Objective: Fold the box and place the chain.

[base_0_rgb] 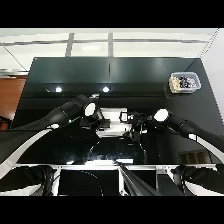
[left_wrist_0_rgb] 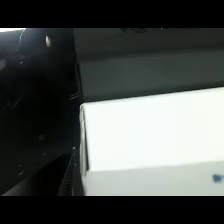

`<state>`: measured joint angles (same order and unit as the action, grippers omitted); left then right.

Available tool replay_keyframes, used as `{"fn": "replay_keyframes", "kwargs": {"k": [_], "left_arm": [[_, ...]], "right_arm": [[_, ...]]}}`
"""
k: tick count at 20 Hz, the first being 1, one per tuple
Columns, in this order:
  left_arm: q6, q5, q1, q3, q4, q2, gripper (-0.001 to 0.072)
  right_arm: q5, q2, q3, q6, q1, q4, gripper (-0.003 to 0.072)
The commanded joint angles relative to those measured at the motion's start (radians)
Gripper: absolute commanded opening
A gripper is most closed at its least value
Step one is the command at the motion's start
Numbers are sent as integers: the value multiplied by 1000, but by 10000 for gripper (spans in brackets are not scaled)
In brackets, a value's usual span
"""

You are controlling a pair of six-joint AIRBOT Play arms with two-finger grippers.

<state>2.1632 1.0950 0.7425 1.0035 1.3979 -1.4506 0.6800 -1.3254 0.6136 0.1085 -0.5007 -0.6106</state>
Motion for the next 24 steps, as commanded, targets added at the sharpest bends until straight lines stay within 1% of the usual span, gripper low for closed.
{"fn": "replay_keyframes", "kwargs": {"k": [1,2,5,6,7,8,10,12,15,16,17,18,22,23,24], "left_arm": [[18,-13,11,1,4,-11,307],[18,-14,11,1,5,-11,274],[18,-13,8,1,11,-11,274],[18,-12,9,1,16,-11,255],[18,-12,9,1,19,-11,142],[18,-13,9,1,19,-11,129],[18,-13,8,1,19,-11,44],[17,-13,9,1,19,-11,24],[-9,-11,10,1,13,-11,30],[-9,-10,10,3,7,-11,126],[-8,-10,10,8,7,-11,352],[-8,-9,10,15,7,-12,488],[-8,-13,10,32,8,-13,481],[-8,-9,10,32,7,-16,356],[-8,-5,10,32,7,-18,205]], "right_arm": [[0,0,0,0,-1,0,234],[0,0,0,0,-1,0,234],[0,0,0,0,-1,0,234],[0,0,0,0,-1,0,234],[0,0,0,0,-1,0,234],[0,0,0,0,-1,0,233],[0,0,0,0,-1,0,234],[0,0,0,0,-1,0,234],[0,0,0,0,-1,0,234],[0,0,0,0,-1,0,234],[0,0,0,0,-1,0,234],[0,0,0,0,-1,0,234],[0,0,0,0,-1,0,234],[0,0,0,0,-1,0,234],[0,0,0,0,-1,0,234]]}}
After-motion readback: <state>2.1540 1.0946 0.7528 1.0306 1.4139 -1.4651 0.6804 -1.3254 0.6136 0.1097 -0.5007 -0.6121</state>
